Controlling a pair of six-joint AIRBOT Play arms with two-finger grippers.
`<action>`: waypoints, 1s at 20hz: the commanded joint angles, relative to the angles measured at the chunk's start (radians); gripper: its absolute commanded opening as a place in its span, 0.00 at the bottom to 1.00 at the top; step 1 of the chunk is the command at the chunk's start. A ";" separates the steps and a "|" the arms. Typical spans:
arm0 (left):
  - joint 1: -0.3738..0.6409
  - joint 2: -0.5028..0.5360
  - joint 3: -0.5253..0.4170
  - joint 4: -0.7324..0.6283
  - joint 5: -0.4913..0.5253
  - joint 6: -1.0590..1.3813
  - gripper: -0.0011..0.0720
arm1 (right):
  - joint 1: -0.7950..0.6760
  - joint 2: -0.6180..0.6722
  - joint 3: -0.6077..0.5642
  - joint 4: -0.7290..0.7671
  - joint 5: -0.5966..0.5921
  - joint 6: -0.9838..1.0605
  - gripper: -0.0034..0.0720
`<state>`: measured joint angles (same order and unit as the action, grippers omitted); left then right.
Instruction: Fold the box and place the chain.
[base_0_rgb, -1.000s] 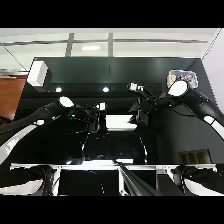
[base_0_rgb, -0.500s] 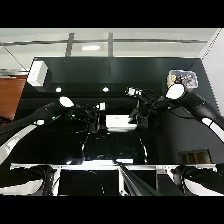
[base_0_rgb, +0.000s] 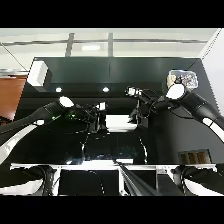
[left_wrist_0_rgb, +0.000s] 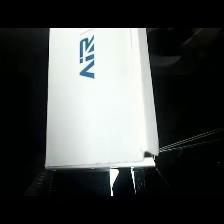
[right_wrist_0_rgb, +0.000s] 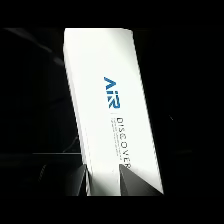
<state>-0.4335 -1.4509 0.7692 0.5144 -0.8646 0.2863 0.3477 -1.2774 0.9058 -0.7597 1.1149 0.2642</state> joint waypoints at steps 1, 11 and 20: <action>-0.001 -0.001 0.000 0.000 0.000 0.000 0.51 | 0.001 0.007 0.001 0.007 0.000 0.001 0.31; -0.001 -0.001 0.000 0.000 0.000 0.000 0.51 | 0.001 0.007 0.001 -0.004 -0.009 0.001 0.31; -0.001 -0.001 0.000 0.000 0.000 0.000 0.51 | 0.001 0.007 0.001 -0.005 -0.019 0.001 0.22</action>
<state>-0.4335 -1.4509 0.7692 0.5144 -0.8646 0.2859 0.3481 -1.2701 0.9062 -0.7628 1.0977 0.2638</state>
